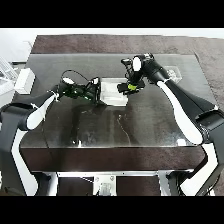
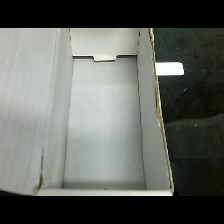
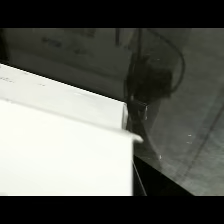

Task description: Fold the box and place the chain.

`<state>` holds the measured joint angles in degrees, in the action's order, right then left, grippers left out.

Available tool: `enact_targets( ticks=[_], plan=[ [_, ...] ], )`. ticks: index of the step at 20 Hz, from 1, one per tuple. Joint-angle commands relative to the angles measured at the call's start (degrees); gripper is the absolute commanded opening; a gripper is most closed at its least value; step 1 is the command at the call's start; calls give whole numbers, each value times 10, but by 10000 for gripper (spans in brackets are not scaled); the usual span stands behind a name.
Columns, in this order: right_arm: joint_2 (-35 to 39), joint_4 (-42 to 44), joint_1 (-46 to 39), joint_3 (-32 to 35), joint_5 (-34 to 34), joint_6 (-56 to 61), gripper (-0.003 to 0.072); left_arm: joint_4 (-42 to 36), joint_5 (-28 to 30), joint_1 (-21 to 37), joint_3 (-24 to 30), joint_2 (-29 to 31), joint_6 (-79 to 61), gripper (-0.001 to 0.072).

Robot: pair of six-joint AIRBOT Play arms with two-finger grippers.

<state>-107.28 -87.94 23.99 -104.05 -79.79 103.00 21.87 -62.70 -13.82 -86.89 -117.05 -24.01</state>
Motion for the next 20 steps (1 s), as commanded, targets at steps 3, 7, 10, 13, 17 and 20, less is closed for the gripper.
enact_targets(
  ticks=[3,7,10,13,17,20],
  plan=[
    [-30,9,2,2,17,14,300,0,0,0,0,0,0,472],
    [-40,7,2,2,21,14,298,0,0,0,0,0,0,472],
    [-42,7,2,2,21,14,268,0,0,0,0,0,0,471],
    [-42,3,2,2,15,16,267,0,-1,0,0,0,0,472],
    [-42,1,3,2,12,21,194,0,-2,0,0,0,0,471],
    [-42,-2,4,2,10,31,102,0,-2,0,0,0,0,471]
  ],
)
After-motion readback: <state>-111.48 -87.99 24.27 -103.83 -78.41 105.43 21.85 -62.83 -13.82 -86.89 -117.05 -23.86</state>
